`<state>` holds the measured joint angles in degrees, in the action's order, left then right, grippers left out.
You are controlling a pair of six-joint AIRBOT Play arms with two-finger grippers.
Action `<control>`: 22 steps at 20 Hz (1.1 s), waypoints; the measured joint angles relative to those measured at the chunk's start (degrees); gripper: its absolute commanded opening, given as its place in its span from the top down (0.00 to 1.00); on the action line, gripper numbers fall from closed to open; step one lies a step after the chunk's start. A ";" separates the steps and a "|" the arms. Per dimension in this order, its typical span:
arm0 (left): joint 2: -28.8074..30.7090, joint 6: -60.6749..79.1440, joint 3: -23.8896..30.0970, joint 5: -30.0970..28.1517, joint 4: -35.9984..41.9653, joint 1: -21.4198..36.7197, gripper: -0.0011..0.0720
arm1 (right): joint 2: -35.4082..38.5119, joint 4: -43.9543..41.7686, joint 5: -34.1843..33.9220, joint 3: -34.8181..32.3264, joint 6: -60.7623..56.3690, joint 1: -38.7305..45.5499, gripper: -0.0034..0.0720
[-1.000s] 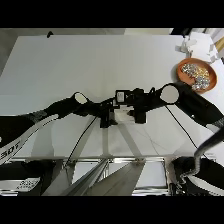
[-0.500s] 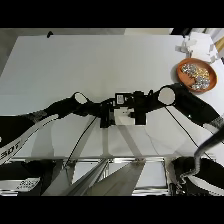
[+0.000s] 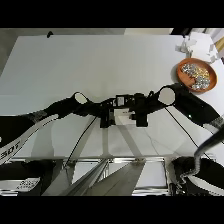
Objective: Fold the box and place the chain.
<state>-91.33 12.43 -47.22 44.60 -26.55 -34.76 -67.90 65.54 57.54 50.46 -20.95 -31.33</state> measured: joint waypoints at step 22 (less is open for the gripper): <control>0.00 -0.24 0.00 0.04 0.15 0.02 0.70 | 0.02 -0.85 -4.81 -0.63 -1.53 0.00 0.83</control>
